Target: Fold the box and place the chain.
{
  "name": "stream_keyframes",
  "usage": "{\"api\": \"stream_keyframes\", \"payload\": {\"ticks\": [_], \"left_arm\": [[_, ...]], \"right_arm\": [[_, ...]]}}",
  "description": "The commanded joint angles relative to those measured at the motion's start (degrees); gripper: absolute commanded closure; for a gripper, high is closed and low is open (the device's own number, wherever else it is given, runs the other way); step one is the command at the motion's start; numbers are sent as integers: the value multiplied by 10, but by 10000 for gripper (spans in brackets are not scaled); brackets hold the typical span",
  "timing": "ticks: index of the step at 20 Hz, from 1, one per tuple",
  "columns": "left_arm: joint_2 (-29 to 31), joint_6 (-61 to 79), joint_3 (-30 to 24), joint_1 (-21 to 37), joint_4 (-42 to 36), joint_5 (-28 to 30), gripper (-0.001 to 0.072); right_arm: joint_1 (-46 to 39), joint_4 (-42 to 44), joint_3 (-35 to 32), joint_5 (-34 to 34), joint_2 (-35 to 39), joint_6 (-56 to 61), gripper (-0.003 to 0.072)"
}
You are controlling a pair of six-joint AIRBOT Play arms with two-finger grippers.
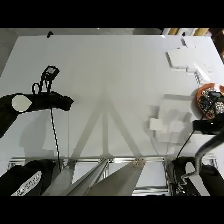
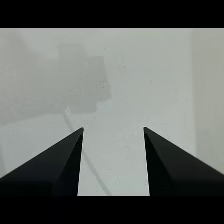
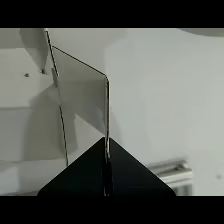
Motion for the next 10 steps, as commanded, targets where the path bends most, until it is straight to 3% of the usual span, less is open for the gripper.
{"api": "stream_keyframes", "payload": {"ticks": [1, 7, 10], "left_arm": [[0, 0, 0, 0, 0, 0, 293], [0, 0, 0, 0, 0, 1, 293], [0, 0, 0, 0, -14, 57, 293]], "right_arm": [[93, 147, -35, -37, 57, -37, 670], [261, 169, -82, -143, 61, 2, 670], [305, 168, -83, -175, 61, 2, 669]]}}
